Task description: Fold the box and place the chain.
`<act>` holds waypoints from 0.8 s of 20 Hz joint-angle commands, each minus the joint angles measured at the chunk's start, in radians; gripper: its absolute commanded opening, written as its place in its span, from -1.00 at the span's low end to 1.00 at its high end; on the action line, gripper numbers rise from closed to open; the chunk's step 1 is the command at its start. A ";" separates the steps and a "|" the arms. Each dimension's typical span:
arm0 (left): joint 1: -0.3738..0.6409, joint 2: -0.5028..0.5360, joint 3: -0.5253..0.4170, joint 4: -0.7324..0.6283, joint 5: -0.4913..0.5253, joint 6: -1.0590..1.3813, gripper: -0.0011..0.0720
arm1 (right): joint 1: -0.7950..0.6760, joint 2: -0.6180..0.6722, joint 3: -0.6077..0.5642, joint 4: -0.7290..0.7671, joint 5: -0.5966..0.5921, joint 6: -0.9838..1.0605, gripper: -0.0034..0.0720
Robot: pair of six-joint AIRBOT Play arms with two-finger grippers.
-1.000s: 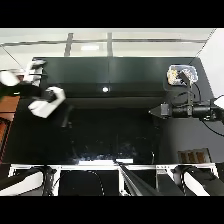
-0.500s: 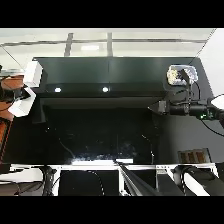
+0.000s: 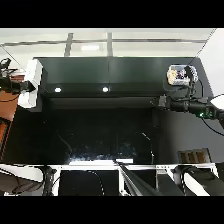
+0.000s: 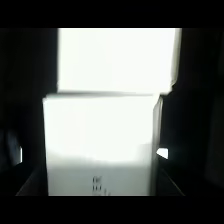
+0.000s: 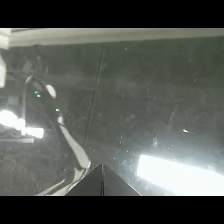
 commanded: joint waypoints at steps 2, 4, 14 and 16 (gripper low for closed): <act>-0.010 0.007 0.116 0.006 -0.068 -0.092 1.00 | 0.016 -0.001 0.000 0.000 -0.028 -0.001 -0.88; -0.011 0.045 0.196 -0.003 -0.159 -0.176 0.98 | 0.070 -0.002 0.000 -0.007 -0.103 -0.001 -0.88; -0.186 0.672 -0.401 -0.161 -0.008 -0.117 -0.91 | 0.223 -0.139 0.000 -0.324 -0.384 -0.001 -0.88; -0.225 0.808 -0.611 -0.130 0.097 -0.081 -0.91 | 0.223 -0.144 0.000 -0.451 -0.440 -0.001 -0.88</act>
